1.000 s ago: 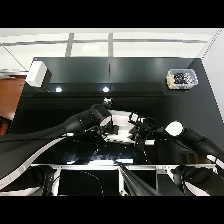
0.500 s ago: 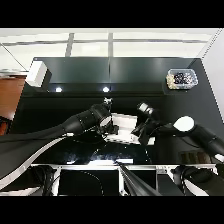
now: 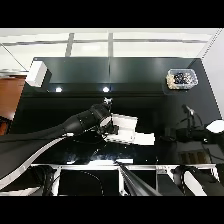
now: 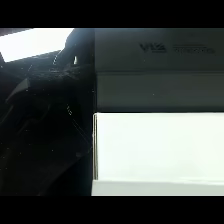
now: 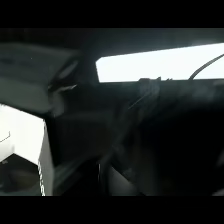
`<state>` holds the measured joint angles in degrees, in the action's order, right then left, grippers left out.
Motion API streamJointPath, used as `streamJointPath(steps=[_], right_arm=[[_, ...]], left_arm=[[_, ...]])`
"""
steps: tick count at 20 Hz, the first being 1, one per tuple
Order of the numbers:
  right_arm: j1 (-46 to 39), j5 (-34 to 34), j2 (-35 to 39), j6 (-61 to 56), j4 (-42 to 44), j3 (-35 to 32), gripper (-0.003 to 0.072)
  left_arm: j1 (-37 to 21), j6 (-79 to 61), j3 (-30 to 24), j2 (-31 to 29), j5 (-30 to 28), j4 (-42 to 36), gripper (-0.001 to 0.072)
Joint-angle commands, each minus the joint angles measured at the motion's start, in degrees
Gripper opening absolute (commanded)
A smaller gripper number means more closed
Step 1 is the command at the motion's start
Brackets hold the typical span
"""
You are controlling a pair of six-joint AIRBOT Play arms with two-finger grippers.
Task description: Fold the box and place the chain.
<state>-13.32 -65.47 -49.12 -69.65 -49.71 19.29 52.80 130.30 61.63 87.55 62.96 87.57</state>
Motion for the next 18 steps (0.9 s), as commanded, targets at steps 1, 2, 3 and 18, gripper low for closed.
streamJointPath(steps=[1, 2, 3, 18], right_arm=[[2.1, 1.8, -1.4, -4.1, 7.3, -6.9, 0.0049], [4.8, 4.1, -1.8, -4.1, 9.3, -7.5, 0.0054], [7.6, 6.6, -2.3, -4.1, 11.7, -7.5, 0.0054], [19.3, 7.1, -2.6, 0.7, 24.2, -4.3, 0.0702]], left_arm=[[0.0, 0.0, 0.0, 0.0, 0.1, 0.0, 0.0033], [0.0, 0.0, 0.0, 0.0, 0.1, 0.0, 0.0033], [0.0, 0.0, 0.0, 0.0, 0.1, 0.0, 0.0033], [0.0, 0.0, 0.0, 0.0, 0.3, 0.0, 0.0033]])
